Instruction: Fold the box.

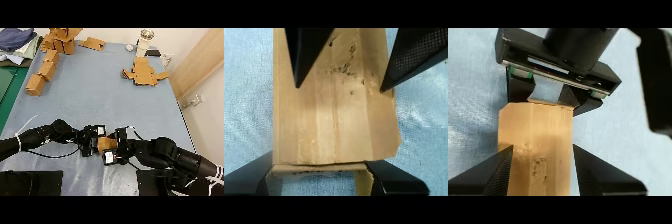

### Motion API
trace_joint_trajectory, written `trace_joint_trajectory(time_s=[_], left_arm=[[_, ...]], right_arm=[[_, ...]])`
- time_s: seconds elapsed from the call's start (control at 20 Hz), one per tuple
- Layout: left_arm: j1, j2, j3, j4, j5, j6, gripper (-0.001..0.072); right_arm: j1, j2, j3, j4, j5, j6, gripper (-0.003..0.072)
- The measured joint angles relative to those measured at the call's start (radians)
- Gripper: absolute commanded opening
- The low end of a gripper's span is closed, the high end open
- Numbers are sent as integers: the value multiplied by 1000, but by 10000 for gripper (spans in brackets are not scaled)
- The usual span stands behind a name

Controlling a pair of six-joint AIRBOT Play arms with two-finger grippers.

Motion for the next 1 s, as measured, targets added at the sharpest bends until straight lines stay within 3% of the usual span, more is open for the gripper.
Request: trace_joint_trajectory(time_s=[0.4, 0.5, 0.55, 1.0], left_arm=[[0, 0, 0, 0, 0, 0, 360], [0, 0, 0, 0, 0, -1, 360], [0, 0, 0, -1, 2, -2, 360], [2, 0, 0, -1, 3, -2, 360]], right_arm=[[42, -16, -31, -191, 22, 155, 564], [43, -21, -33, -213, 26, 165, 420], [43, -23, -33, -222, 26, 170, 400], [45, 9, -33, -270, 24, 179, 327]])
